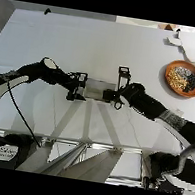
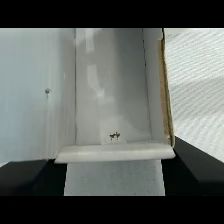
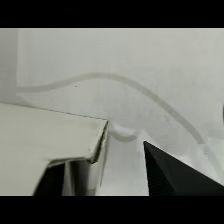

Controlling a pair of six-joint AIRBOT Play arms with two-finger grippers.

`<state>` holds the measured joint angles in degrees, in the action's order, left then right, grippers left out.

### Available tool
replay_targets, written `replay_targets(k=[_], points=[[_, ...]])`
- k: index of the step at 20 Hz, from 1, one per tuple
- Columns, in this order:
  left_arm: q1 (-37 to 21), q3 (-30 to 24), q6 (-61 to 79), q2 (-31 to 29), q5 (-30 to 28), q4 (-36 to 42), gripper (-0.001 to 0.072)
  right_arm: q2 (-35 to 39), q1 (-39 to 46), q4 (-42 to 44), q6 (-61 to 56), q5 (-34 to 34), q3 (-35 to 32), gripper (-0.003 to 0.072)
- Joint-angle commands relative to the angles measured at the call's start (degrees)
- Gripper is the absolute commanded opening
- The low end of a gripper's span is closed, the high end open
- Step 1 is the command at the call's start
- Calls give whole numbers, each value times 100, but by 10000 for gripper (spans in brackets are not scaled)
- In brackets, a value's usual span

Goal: Fold the box and place the chain.

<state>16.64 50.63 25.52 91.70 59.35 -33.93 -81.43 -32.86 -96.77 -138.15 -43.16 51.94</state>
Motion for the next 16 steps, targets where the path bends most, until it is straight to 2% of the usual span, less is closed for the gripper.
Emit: replay_targets(k=[1, 3, 7, 8, 11, 12, 14, 15, 16], points=[[0, 4, 0, -2, 0, 0, 340, -146, -105, -243, -450, -114, 63, 411], [0, 4, 0, -4, 2, 0, 340, -225, -190, -243, -452, -96, 68, 406], [0, 4, 0, -2, 0, 0, 340, -256, -254, -269, -452, -85, 81, 129], [0, 4, 0, -2, 0, 0, 340, -256, -254, -269, -452, -94, 83, 17], [0, 4, 0, -2, 0, 0, 340, -256, -254, -330, -455, -90, 83, 10], [0, 4, 0, -4, 2, 0, 340, -249, -254, -330, -452, -85, 87, 56], [0, 4, 0, -4, 0, 0, 340, -210, -254, -321, -450, -48, 92, 373], [0, 4, 0, -2, 0, 0, 340, -168, -254, -310, -450, -90, 92, 443], [0, 4, 0, -2, 2, 2, 340, -98, -254, -229, -433, -177, 92, 443]])
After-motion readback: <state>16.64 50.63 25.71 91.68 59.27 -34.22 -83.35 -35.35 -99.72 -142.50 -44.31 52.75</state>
